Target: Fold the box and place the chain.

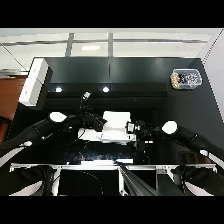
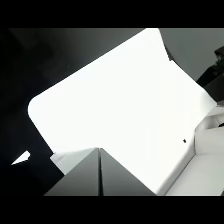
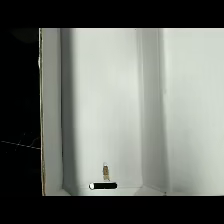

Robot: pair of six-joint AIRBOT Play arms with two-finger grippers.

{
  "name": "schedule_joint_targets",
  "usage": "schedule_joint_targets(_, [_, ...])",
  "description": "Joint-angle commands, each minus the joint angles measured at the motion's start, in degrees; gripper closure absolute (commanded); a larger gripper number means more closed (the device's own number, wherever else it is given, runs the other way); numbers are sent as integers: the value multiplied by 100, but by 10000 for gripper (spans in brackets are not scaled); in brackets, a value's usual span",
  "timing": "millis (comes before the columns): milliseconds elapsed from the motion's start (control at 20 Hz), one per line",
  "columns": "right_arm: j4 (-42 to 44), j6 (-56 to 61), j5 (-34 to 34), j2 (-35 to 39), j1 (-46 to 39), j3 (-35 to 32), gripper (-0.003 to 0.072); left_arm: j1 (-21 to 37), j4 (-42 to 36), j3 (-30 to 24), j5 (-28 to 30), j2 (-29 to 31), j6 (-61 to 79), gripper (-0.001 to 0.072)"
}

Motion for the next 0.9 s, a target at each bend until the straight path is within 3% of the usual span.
schedule_joint_targets(0, [-2, -4, -2, -2, -2, 2, 225, 74, 247, 83, -2, 7, 61, 679])
schedule_joint_targets(250, [-2, -4, -4, -2, -2, 2, 225, 1204, 1191, 236, -1141, 833, -177, 679])
schedule_joint_targets(450, [-2, -4, -4, -2, 0, 2, 225, 2465, 1416, 177, -2634, 1292, -398, 679])
schedule_joint_targets(600, [-2, -4, -4, -2, 0, 2, 225, 2557, 2015, -9, -3689, 1220, 398, 657])
schedule_joint_targets(650, [-2, -4, -4, -2, 0, 2, 225, 2439, 2277, -72, -3849, 1191, 1021, 386])
schedule_joint_targets(700, [-4, -4, -4, -2, 0, 2, 225, 2269, 2514, -142, -3775, 1158, 1250, -7])
schedule_joint_targets(850, [-2, -4, -4, -2, 0, 2, 225, 1668, 2931, -186, -2863, 990, 1558, 6])
